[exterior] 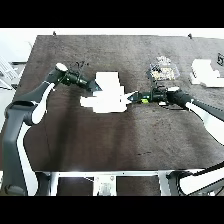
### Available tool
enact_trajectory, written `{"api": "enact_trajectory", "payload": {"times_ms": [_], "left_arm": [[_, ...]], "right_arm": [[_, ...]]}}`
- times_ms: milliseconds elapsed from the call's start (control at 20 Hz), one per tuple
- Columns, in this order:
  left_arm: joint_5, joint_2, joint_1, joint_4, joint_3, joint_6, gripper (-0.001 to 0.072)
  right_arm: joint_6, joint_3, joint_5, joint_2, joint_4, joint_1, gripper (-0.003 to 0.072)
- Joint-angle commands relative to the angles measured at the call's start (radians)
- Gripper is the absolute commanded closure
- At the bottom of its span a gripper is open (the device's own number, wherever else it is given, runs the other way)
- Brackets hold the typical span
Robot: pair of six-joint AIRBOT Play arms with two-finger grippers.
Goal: Fold the box and place the chain.
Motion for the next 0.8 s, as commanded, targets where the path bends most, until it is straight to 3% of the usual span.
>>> {"api": "enact_trajectory", "payload": {"times_ms": [0, 100, 150, 450, 550, 600, 650, 750], "left_arm": [[-0.006, -0.006, -0.001, -0.006, 0.000, 0.007, 0.0359], [-0.007, -0.008, -0.001, -0.007, 0.000, 0.007, 0.0379], [-0.005, -0.008, -0.001, -0.008, 0.000, 0.014, 0.0469], [0.000, -0.008, 0.000, -0.010, 0.000, 0.033, 0.0546], [0.002, -0.008, 0.000, -0.015, 0.000, 0.034, 0.0661], [0.000, -0.008, 0.000, -0.024, 0.000, 0.047, 0.0687], [-0.003, -0.008, 0.000, -0.046, 0.000, 0.067, 0.0688], [-0.017, -0.008, -0.001, -0.093, 0.000, 0.123, 0.0689]], "right_arm": [[0.000, 0.001, 0.000, 0.000, 0.001, 0.000, 0.0679], [0.000, 0.001, -0.001, 0.000, 0.001, 0.000, 0.0679], [0.000, 0.001, 0.000, 0.000, 0.001, 0.000, 0.0678], [0.000, 0.001, 0.000, 0.000, 0.000, 0.000, 0.0679], [-0.005, 0.001, 0.000, 0.000, 0.000, 0.000, 0.0660], [-0.016, 0.001, 0.000, 0.002, 0.000, -0.001, 0.0501], [-0.043, 0.000, 0.000, 0.006, 0.000, -0.001, 0.0432], [-0.064, 0.000, 0.005, 0.028, -0.001, -0.008, 0.0400]]}}
